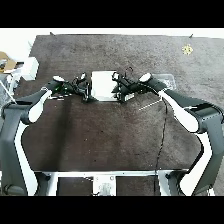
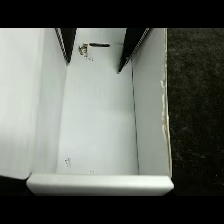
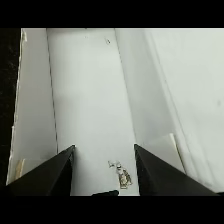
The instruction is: Fold the box and place the chain.
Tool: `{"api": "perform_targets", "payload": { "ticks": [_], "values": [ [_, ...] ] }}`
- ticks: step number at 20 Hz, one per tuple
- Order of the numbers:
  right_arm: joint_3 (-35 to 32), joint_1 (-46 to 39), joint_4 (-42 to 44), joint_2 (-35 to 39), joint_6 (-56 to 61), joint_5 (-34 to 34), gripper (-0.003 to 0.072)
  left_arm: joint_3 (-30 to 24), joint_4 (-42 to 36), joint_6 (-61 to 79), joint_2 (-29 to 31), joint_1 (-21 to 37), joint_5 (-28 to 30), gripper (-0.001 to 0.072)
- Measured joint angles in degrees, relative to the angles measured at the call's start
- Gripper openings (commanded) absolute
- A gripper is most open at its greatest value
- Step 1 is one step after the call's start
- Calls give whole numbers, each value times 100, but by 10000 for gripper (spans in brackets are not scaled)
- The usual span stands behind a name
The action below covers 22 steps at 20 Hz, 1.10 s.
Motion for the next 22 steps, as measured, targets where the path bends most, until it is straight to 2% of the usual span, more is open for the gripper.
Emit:
{"api": "perform_targets", "payload": {
  "ticks": [2,3,4,6,7,10,14,18,22],
  "values": [
    [-2,-4,-42,28,17,-7,505,0,-2,-4,0,-2,0,91],
    [-2,-7,-114,61,35,-9,437,0,-7,-4,0,-4,7,92],
    [2,-22,-203,118,98,-7,274,0,-9,-9,0,-7,9,91],
    [61,-79,-542,271,417,26,73,0,-13,-15,0,-7,15,91],
    [101,-116,-758,369,680,136,21,0,-15,-15,0,-7,15,91],
    [293,-264,-1427,769,1768,577,19,0,-13,-15,0,-7,13,91],
    [522,-597,-2122,1287,3926,1126,18,0,-11,-13,0,-7,11,91],
    [492,-1027,-2371,1425,5845,1405,17,0,-9,-11,0,-7,11,91],
    [203,-1237,-2424,1290,6850,1351,17,0,-9,-9,0,-7,9,92]
  ]
}}
